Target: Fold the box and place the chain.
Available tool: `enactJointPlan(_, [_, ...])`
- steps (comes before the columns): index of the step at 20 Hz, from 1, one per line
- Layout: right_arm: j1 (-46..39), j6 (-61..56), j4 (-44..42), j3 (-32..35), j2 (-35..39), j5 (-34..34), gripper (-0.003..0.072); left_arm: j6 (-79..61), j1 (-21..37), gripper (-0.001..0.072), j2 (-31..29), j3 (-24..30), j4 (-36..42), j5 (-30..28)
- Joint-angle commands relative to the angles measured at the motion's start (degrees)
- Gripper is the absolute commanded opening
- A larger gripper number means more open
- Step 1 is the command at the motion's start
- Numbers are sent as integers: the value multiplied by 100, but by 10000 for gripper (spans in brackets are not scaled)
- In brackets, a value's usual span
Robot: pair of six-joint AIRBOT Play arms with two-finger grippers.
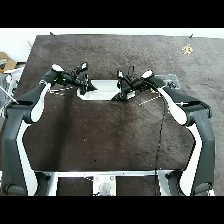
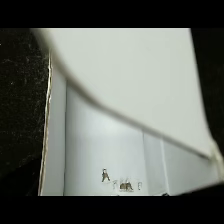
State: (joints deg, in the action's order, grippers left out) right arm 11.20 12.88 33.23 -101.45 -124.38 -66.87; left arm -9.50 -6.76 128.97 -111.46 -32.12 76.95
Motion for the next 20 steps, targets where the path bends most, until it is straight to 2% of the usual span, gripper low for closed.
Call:
enactJointPlan(1, [-4, -4, 13, 2, -4, 0, 456, 0, 4, 12, 4, -2, 0, -2])
enactJointPlan(19, [-7, -4, 13, 2, -4, 2, 457, 0, 4, 12, 4, -2, 2, 13])
enactJointPlan(20, [-7, -4, 13, 2, -4, 0, 457, -2, 4, 35, 2, -2, 0, 31])
